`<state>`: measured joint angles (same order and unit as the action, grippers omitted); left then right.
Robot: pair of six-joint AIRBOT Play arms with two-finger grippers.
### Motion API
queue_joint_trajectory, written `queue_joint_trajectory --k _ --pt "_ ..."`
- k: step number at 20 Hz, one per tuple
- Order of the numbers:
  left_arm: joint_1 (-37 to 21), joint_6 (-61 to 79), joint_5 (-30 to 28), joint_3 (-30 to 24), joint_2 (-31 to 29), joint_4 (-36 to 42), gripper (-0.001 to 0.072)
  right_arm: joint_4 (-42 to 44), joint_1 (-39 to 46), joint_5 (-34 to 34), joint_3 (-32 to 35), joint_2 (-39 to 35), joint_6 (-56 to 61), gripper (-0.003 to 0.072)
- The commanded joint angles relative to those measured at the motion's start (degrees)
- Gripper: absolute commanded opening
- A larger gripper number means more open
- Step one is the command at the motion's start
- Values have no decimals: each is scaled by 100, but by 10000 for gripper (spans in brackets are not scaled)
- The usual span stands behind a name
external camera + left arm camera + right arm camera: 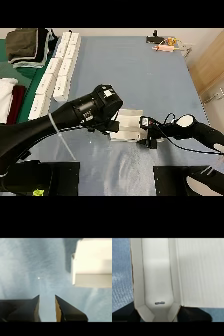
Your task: Fold the box.
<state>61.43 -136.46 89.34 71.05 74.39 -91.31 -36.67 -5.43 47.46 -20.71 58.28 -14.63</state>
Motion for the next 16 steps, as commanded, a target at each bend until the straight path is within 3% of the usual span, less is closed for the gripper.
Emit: queue_joint_trajectory --k 1,3,4,8,11,14,15,16 --pt "-7 79 345 24 -284 -2 286 2 -2 2 -4 -2 2 578" --pt "2 691 -90 13 -282 -33 275 2 -2 2 -4 -2 0 578" --pt "2 1104 -243 -2 -284 -76 25 2 -2 2 -4 -2 2 578" --pt "-223 3206 -1139 -435 -538 -219 12 2 -2 2 -4 -2 0 578" --pt "-778 5302 -2570 -1460 -1403 284 12 2 -2 2 -4 -2 0 578" --pt "-1650 8172 -3497 -2693 -2179 1480 16 0 -2 2 -4 -2 2 578" --pt "-1998 9138 -3692 -3069 -2288 1821 141 2 -2 2 -4 -2 2 578" --pt "-2284 9943 -3893 -3375 -2304 2133 579 2 -2 2 -4 -2 0 578"
